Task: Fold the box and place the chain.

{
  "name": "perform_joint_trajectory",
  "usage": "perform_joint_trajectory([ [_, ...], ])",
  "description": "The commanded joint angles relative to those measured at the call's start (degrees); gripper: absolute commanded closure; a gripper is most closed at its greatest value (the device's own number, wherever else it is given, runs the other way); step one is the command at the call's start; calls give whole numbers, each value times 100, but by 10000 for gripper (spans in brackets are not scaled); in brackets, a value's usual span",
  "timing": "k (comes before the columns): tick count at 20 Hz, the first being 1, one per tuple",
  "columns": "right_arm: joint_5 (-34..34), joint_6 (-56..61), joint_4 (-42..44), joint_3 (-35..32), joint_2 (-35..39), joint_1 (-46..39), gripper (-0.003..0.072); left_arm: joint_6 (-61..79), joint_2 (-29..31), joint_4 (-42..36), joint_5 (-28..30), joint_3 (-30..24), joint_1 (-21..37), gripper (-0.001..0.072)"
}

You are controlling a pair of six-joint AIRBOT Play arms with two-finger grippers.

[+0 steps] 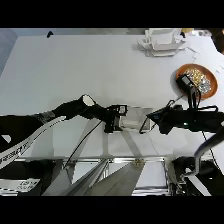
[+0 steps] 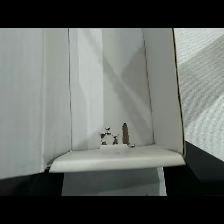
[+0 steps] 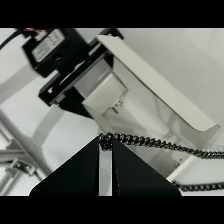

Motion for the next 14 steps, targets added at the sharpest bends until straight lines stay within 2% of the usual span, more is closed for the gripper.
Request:
perform_joint_trajectory([
  [1, -162, -57, -197, -142, -354, 4, 669, 2, 2, 2, 0, 4, 4, 700],
  [7, 131, -35, -369, -144, -1056, 4, 664, 2, 2, 2, 2, 4, 4, 700],
  [10, 260, -15, -522, -146, -1143, 4, 495, 2, 2, 2, 0, 4, 4, 700],
  [14, 299, 35, -514, -125, -1104, -2, 486, 2, 2, 2, 0, 4, 4, 700],
])
